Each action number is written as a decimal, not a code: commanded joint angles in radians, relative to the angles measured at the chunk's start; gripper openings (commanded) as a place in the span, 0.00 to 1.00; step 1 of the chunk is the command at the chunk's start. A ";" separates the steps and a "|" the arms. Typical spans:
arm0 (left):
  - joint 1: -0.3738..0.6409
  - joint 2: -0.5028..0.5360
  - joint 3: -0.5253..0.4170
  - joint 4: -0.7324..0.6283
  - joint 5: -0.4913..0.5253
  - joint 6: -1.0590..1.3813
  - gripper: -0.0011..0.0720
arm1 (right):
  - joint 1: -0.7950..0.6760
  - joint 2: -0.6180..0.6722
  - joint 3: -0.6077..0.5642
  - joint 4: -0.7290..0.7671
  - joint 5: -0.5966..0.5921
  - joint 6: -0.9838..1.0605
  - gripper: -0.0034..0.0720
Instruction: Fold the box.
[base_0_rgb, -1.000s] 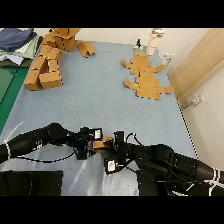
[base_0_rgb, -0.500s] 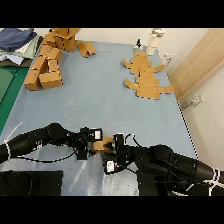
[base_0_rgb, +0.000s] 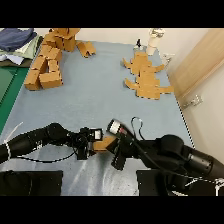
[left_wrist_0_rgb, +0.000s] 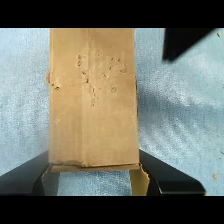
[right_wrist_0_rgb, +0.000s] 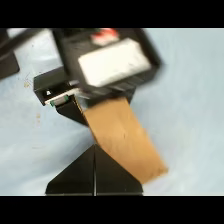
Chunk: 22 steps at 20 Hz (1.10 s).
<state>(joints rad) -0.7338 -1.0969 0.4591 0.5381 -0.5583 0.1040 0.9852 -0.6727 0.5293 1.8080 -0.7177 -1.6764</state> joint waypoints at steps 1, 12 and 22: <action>0.000 0.001 0.001 0.000 0.001 0.000 0.64 | -0.087 0.018 0.044 0.103 -0.280 0.545 0.05; 0.000 0.001 0.001 0.000 0.001 0.000 0.64 | -0.162 -0.009 -0.238 0.580 0.347 0.509 0.05; 0.000 0.001 0.001 0.000 0.001 0.000 0.64 | -0.160 -0.076 -0.238 0.566 0.278 0.505 0.05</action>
